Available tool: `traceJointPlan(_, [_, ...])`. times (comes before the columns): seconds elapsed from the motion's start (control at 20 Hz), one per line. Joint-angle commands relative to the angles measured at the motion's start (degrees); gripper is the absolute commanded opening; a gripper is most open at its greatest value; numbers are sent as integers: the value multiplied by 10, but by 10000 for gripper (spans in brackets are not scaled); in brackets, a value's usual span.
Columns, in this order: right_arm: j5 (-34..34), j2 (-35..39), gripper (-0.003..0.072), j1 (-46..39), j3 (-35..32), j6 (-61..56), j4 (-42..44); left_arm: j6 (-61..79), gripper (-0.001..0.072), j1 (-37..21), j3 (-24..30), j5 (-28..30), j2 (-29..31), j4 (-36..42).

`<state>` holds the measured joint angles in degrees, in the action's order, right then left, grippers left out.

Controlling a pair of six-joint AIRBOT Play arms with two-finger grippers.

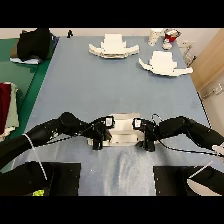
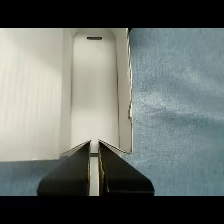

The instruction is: Fold the box.

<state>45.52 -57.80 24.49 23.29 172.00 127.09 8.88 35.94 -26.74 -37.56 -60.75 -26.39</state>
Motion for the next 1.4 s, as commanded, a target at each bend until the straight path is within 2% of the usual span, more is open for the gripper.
traceJointPlan(0.0, [0,0,465,0,0,0,0,8,97,5,0,1,-12,22])
traceJointPlan(0.05, [0,0,465,0,0,0,0,8,136,5,0,2,-13,22])
traceJointPlan(0.15, [0,0,465,0,0,0,0,5,503,5,0,1,-13,22])
traceJointPlan(0.3, [0,0,465,0,0,0,0,0,504,5,0,-1,-13,21])
traceJointPlan(0.35, [0,0,465,0,0,0,0,-13,402,5,0,0,-13,19])
traceJointPlan(0.4, [0,0,465,0,0,0,0,-33,172,4,0,-1,-13,5])
traceJointPlan(0.45, [0,0,464,0,0,0,0,-61,10,4,-1,-2,-12,-16])
traceJointPlan(0.65, [0,0,464,0,0,0,0,-308,13,4,-3,-6,34,-132])
traceJointPlan(0.9, [0,0,465,0,0,0,0,-729,13,-9,-3,-41,152,-321])
traceJointPlan(1.1, [0,0,465,0,0,0,0,-999,13,-87,-2,-68,237,-434])
traceJointPlan(1.2, [0,0,464,0,0,0,0,-1092,13,-142,1,-103,250,-482])
traceJointPlan(1.35, [0,0,465,0,0,0,0,-1104,14,-197,17,-152,235,-460])
